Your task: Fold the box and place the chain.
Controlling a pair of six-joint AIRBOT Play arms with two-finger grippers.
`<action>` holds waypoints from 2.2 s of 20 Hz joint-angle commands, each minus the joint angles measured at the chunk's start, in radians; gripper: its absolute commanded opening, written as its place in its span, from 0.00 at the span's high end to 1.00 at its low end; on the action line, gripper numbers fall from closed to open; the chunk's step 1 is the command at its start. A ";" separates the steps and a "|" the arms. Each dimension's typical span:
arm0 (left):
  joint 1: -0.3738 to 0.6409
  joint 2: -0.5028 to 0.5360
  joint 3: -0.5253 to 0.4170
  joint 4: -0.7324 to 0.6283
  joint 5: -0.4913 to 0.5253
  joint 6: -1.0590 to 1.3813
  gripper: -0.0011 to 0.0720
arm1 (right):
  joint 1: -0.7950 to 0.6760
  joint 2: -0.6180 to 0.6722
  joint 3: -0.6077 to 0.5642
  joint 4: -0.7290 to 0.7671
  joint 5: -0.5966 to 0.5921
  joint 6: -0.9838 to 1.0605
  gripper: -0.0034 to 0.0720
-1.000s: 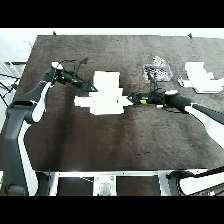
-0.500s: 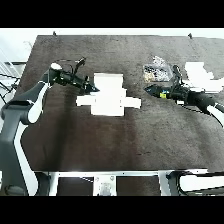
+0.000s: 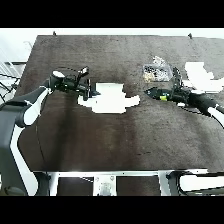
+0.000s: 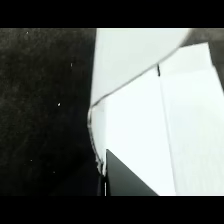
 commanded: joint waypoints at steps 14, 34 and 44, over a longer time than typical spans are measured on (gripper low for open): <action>-0.002 -0.010 -0.009 0.011 0.042 0.069 0.96 | 0.011 0.024 -0.003 0.000 0.145 -0.243 0.38; -0.002 -0.010 -0.009 0.010 0.042 0.071 0.96 | 0.541 0.144 -0.081 -0.584 -0.275 -0.466 0.14; -0.002 -0.010 -0.009 0.010 0.043 0.071 0.96 | 0.562 0.089 -0.075 -0.558 -0.486 -0.466 0.14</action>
